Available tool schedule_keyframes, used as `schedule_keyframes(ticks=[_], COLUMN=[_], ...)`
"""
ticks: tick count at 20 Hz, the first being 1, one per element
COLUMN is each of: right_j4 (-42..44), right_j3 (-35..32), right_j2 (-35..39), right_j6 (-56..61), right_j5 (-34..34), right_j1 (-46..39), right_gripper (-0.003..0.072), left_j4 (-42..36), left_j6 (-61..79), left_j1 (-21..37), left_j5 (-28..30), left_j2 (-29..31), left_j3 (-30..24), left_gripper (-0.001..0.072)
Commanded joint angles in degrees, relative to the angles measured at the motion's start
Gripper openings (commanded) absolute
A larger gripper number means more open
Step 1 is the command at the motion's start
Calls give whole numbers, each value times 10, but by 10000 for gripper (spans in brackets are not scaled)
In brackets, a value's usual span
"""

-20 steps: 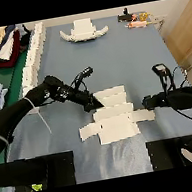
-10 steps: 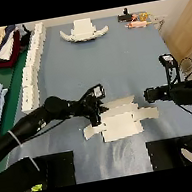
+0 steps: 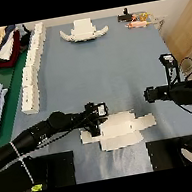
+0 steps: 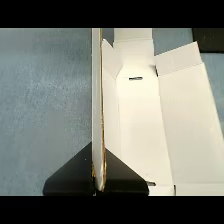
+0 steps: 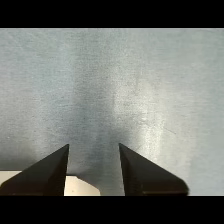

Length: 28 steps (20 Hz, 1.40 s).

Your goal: Fold the box.

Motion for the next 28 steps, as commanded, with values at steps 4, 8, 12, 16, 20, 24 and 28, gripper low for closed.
schedule_keyframes(ticks=[4, 8, 12, 16, 20, 24, 28], right_j4=[3, 5, 6, 5, 5, 5, 5], right_j3=[1, 1, 1, 1, 1, 1, 1], right_j2=[0, 0, 0, 0, 0, 0, 0], right_j6=[1, 1, 1, 10, 11, 11, 11], right_j5=[0, 0, 0, 0, 2, 2, 2], right_j1=[0, 0, 0, 0, 0, 0, 0], right_gripper=[488, 488, 487, 487, 487, 487, 487], left_j4=[0, 22, 27, 19, 6, -5, -7], left_j6=[0, 45, 177, 133, 90, 80, 69], left_j1=[-4, -5, -38, -79, -86, -86, -86], left_j5=[9, 56, 163, 160, 157, 147, 140], left_j2=[3, 10, 13, 17, 16, 14, 12], left_j3=[-8, 22, 23, 12, -14, -22, -27], left_gripper=[15, 13, 11, 10, 11, 11, 12])
